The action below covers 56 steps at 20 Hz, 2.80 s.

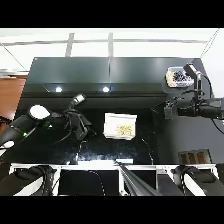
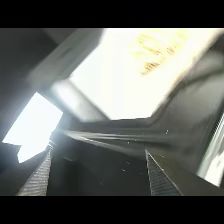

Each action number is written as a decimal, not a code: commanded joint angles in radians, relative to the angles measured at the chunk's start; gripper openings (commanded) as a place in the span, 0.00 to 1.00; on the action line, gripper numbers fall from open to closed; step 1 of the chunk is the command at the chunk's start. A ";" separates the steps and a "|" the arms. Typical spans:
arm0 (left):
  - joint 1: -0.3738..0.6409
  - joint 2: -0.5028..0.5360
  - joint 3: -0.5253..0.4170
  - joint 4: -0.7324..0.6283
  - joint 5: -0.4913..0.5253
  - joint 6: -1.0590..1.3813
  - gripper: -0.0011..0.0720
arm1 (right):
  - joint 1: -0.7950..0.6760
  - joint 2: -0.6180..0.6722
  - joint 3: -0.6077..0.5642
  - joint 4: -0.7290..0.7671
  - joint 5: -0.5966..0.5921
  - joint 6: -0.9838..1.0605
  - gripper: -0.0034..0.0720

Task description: Fold the box and place the chain.

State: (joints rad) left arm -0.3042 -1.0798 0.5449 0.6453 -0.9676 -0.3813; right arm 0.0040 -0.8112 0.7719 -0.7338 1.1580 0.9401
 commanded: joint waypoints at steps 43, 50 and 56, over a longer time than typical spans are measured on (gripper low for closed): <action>-0.219 -0.270 0.120 -0.093 0.155 0.557 0.99 | 0.000 0.000 0.001 -0.001 -0.003 0.021 0.56; -0.220 -0.270 0.119 -0.077 0.148 0.477 0.99 | 0.000 0.000 0.001 -0.001 -0.003 0.021 0.56; -0.241 -0.270 0.119 -0.011 0.158 0.441 0.99 | 0.000 0.000 0.001 -0.001 -0.001 0.021 0.56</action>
State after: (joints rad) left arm -0.5350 -1.3491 0.6640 0.5877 -0.8185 0.0956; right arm 0.0040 -0.8112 0.7719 -0.7349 1.1545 0.9615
